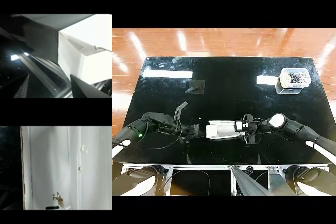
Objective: Fold the box and place the chain.
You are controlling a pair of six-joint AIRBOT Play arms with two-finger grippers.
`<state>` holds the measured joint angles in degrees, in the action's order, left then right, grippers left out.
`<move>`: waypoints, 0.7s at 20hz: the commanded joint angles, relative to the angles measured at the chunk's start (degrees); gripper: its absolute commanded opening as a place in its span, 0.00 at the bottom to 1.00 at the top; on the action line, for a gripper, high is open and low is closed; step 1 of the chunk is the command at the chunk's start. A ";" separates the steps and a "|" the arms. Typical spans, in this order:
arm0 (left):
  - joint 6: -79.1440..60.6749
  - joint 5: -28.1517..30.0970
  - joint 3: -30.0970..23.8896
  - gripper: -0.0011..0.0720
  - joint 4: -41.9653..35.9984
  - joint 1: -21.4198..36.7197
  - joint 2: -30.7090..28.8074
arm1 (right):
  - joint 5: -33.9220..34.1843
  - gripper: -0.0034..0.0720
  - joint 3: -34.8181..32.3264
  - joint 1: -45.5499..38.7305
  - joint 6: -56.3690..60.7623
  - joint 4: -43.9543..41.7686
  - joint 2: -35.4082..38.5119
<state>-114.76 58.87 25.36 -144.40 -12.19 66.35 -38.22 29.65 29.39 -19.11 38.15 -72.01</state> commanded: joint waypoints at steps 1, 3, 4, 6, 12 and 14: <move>-0.57 1.99 1.09 0.88 -1.11 -0.02 -0.04 | 0.02 0.70 -0.02 0.02 0.02 0.00 0.00; -0.92 1.99 1.09 0.88 -2.84 -0.02 -0.04 | 0.04 0.70 -0.02 0.02 0.02 0.00 0.00; -1.55 2.05 1.09 0.88 -3.48 -0.02 -0.04 | 0.02 0.70 -0.02 0.02 0.02 0.00 0.00; -2.34 2.10 1.09 0.88 -4.37 -0.02 -0.04 | 0.02 0.70 -0.02 0.02 0.02 -0.02 0.00; -5.20 2.58 1.14 0.88 -8.46 -0.02 -0.04 | 0.02 0.70 -0.02 0.02 0.02 0.00 0.00; -5.53 3.26 1.14 0.88 -9.09 -0.02 -0.04 | 0.02 0.70 -0.02 0.02 0.02 -0.02 0.00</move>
<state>-119.31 61.30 26.46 -151.81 -12.19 66.35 -38.20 29.65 29.39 -19.11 38.15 -72.01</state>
